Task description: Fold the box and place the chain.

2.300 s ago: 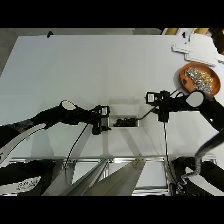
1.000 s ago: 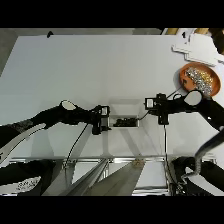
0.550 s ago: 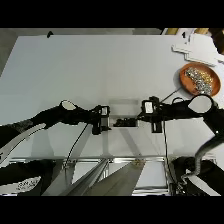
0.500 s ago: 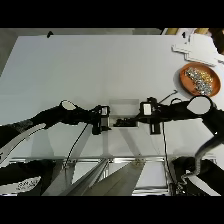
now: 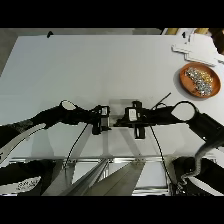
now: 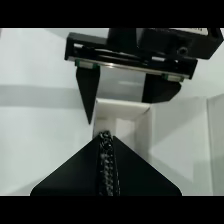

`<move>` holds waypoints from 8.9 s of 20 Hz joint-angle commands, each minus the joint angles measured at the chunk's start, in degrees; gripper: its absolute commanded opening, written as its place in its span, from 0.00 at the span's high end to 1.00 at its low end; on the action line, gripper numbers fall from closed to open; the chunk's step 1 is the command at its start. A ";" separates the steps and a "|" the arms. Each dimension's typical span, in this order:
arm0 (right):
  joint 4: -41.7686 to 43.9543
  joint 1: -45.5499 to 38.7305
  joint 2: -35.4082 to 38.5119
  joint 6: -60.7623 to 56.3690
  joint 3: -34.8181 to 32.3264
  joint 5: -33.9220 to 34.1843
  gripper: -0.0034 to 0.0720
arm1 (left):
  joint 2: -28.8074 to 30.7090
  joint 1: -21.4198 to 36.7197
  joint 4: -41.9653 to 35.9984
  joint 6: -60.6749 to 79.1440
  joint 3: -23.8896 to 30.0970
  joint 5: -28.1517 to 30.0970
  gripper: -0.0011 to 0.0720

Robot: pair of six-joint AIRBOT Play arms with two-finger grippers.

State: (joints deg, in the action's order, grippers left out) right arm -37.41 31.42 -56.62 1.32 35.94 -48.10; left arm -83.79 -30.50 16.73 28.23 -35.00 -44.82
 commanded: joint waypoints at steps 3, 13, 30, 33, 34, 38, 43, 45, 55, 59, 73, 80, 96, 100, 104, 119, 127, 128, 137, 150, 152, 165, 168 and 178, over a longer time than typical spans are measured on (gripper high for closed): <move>0.59 0.76 -5.90 0.20 0.07 1.46 0.69 | 0.04 0.04 0.02 0.02 0.02 0.00 0.92; -6.56 -15.74 6.34 5.14 1.92 1.68 0.59 | 0.04 0.04 0.02 0.02 0.02 0.02 0.92; -25.31 -25.77 -12.76 3.52 1.75 0.57 0.54 | 0.04 0.04 0.02 0.02 0.02 0.00 0.92; -25.31 -25.77 -14.53 8.07 1.75 0.55 0.54 | 0.04 0.04 0.02 0.02 0.02 0.02 0.92; -25.31 -25.77 -15.04 8.76 1.75 0.55 0.54 | 0.04 0.04 0.02 0.02 0.02 0.02 0.92; -25.29 -25.07 -16.87 13.60 1.75 1.22 0.56 | 0.04 0.04 0.02 0.02 0.02 0.00 0.92; -25.31 -23.21 -17.35 13.97 1.75 2.25 0.69 | 0.04 0.04 0.02 0.02 0.02 0.00 0.92; -25.40 -23.21 -17.18 12.50 1.75 0.39 0.88 | 0.04 0.04 0.02 0.02 0.02 0.00 0.92; -23.58 -23.21 0.00 10.05 1.75 -10.01 0.93 | 0.04 0.04 0.02 0.02 0.02 0.00 0.92; -10.38 -23.21 8.46 7.98 1.75 -14.49 0.93 | 0.04 0.04 0.02 0.02 0.02 0.00 0.92; 14.78 -11.67 12.85 7.89 1.75 -11.13 0.93 | 0.04 0.04 0.02 0.02 0.02 0.02 0.92; 15.30 -8.20 12.68 5.75 1.57 -0.76 0.93 | 0.04 0.04 0.02 0.02 0.02 0.02 0.92; 11.89 -0.83 1.36 6.67 -6.69 9.94 0.93 | 0.04 0.04 0.02 0.02 0.02 0.00 0.92; 16.39 1.99 -1.40 6.69 -6.14 15.15 0.86 | 0.04 0.04 0.02 0.02 0.02 0.02 0.92; 13.27 2.14 -1.79 5.73 -5.09 14.99 0.71 | 0.04 0.04 0.02 0.02 0.02 0.00 0.92; -26.77 -12.37 -7.65 -37.22 24.76 -3.15 0.93 | 0.04 0.04 0.02 0.02 0.02 0.02 0.92; -23.06 -15.28 -18.99 -43.50 24.65 -3.67 0.93 | 0.04 0.04 0.02 0.02 0.02 0.00 0.92; -22.23 -15.28 -20.35 -43.45 24.63 -4.44 0.93 | 0.04 0.04 0.02 0.02 0.02 0.00 0.92; -18.67 -9.62 -19.91 -29.97 19.61 -7.65 0.93 | 0.04 0.04 0.02 0.02 0.02 0.02 0.92; -12.76 -3.93 -7.06 -13.38 6.47 -8.70 0.93 | 0.04 0.04 0.02 0.02 0.02 0.02 0.92; -15.15 -3.93 -5.07 -13.38 6.47 -7.93 0.93 | 0.04 0.04 0.02 0.02 0.02 0.00 0.92; -11.23 0.68 -4.44 -13.35 6.29 -6.88 0.70 | 0.04 0.04 0.02 0.02 0.02 0.02 0.92; -11.23 2.29 -6.88 -13.53 6.29 -6.95 0.63 | 0.04 0.04 0.02 0.02 0.02 0.00 0.92; -18.12 4.87 -6.95 -18.03 6.29 -0.48 0.53 | 0.04 0.04 0.02 0.02 0.02 0.02 0.92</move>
State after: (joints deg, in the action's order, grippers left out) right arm -52.75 36.07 -63.51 -14.55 42.26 -51.48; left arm -83.79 -30.50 16.73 28.25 -34.98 -44.82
